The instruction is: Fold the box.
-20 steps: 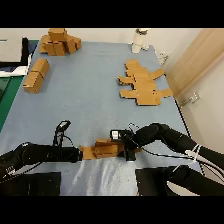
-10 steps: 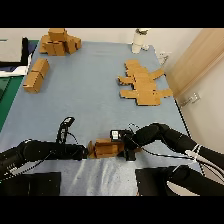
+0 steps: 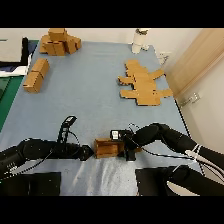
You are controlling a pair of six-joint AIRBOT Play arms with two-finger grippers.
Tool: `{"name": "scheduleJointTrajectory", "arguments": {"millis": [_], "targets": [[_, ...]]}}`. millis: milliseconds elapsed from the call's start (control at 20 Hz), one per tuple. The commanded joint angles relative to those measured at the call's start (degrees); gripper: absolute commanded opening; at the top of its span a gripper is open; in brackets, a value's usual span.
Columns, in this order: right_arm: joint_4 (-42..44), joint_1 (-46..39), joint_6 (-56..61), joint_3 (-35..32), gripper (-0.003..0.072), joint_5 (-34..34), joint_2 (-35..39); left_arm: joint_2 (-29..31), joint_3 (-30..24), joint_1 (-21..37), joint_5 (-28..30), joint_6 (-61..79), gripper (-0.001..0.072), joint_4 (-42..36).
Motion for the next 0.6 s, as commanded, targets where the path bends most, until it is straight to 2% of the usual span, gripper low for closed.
{"name": "scheduleJointTrajectory", "arguments": {"millis": [0, 50, 100, 200, 250, 300, 350, 550], "targets": [[0.00, -0.02, 0.00, 0.00, 0.0497, 0.00, -0.02, -0.15, 0.07, 1.20, 1.97, 0.15, 0.0421, 0.85], [0.00, -0.02, 0.00, 0.00, 0.0498, 0.00, -0.02, -0.13, 0.07, 2.21, 1.95, 0.07, 0.0388, 1.20], [0.00, -0.02, 0.00, 0.00, 0.0497, 0.00, -0.02, -0.13, 0.07, 3.48, 1.97, 0.07, 0.0232, 1.18], [0.00, -0.02, 0.00, 0.00, 0.0498, 0.00, -0.02, -0.13, 0.07, 5.73, 1.73, 0.04, 0.0239, 0.09], [0.00, -0.02, 0.00, 0.00, 0.0497, 0.00, -0.02, -0.13, 0.09, 6.43, 1.25, 0.22, 0.0302, -0.20], [0.00, -0.02, 0.00, 0.00, 0.0497, 0.00, -0.02, -0.13, 0.09, 6.91, 0.22, 0.22, 0.0454, -0.17], [0.00, -0.02, 0.00, 0.00, 0.0498, 0.00, -0.02, -0.13, 0.09, 7.06, -0.85, 0.24, 0.0553, -0.50], [0.00, -0.02, 0.00, 0.00, 0.0498, 0.00, -0.02, -0.13, 0.09, 6.95, -4.81, 4.31, 0.0552, -2.58]]}}
